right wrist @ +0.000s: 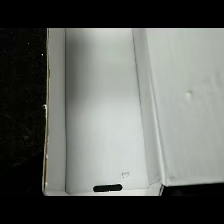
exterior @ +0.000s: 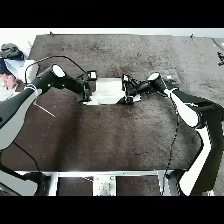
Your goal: Fold the box and place the chain.
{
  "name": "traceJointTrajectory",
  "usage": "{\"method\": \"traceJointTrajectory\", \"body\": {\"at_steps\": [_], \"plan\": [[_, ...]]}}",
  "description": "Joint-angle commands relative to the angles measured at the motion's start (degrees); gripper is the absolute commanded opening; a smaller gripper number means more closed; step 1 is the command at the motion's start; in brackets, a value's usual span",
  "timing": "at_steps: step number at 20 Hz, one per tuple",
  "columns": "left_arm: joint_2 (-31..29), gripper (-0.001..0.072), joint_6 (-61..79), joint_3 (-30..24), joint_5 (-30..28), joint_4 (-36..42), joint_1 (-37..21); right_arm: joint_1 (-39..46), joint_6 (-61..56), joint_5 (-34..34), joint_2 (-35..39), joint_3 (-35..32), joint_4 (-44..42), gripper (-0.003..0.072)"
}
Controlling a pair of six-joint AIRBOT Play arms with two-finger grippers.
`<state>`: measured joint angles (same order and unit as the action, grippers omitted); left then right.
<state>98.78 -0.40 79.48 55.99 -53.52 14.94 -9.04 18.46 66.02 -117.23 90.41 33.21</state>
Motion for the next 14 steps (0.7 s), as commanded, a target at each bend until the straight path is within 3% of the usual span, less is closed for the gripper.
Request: {"method": "traceJointTrajectory", "body": {"at_steps": [1,8,9,10,13,14], "plan": [[2.23,0.0718,3.45,-0.74,-1.31,2.86,0.02,-0.04,-0.02,0.00,-0.04,0.00,-0.02,0.0473],[3.98,0.0707,9.16,-0.74,-0.96,8.28,0.02,-0.04,-0.02,0.00,-0.04,0.00,-0.02,0.0473],[3.98,0.0677,9.49,-0.74,-0.96,8.28,0.02,-0.04,-0.02,0.00,-0.04,0.00,-0.02,0.0473],[3.98,0.0585,9.55,-0.74,-0.90,8.09,0.02,-0.04,-0.02,0.00,-0.04,0.00,-0.02,0.0473],[3.98,0.0584,9.49,-0.74,-0.98,7.02,0.02,-0.04,-0.02,0.00,-0.04,0.00,-0.02,0.0473],[4.07,0.0484,9.46,-0.74,-0.96,6.64,0.02,-0.04,-0.02,0.00,-0.04,0.00,-0.02,0.0473]]}}
